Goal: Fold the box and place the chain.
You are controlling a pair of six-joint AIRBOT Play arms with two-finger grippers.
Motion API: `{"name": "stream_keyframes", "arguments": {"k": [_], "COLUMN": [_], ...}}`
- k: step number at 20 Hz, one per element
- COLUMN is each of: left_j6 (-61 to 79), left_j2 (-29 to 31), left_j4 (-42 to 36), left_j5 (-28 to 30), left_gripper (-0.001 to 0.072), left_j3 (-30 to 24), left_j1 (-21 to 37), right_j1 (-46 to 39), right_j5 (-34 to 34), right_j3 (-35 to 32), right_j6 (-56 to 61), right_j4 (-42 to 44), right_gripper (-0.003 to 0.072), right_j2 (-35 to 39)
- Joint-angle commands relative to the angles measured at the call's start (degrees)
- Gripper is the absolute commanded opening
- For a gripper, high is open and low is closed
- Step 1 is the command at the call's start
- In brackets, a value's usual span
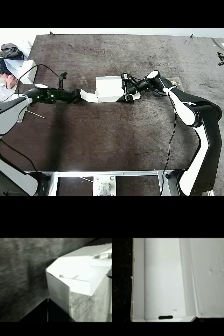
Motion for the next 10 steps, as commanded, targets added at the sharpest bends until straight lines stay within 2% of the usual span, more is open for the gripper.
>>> {"name": "stream_keyframes", "arguments": {"k": [1, 3, 7, 10], "left_j6": [2.9, 5.8, 6.1, 5.3], "left_j2": [-0.2, -0.1, -0.1, -0.1], "left_j4": [-5.4, -9.2, -9.5, -7.6], "left_j5": [-0.9, -2.8, -3.2, -2.8], "left_gripper": [0.0015, 0.0362, 0.0344, 0.0345], "left_j3": [0.0, 0.1, 0.5, 3.6], "left_j1": [-1.3, -1.3, -2.4, -4.2], "right_j1": [0.0, 0.0, 0.0, 0.0], "right_j5": [0.0, 0.0, 0.0, 0.0], "right_j3": [0.0, 0.0, 0.0, 0.0], "right_j6": [0.0, 0.0, 0.0, 0.0], "right_j4": [0.0, 0.0, 0.0, 0.0], "right_gripper": [0.0375, 0.0375, 0.0375, 0.0375], "right_j2": [0.0, 0.0, 0.0, 0.0]}}
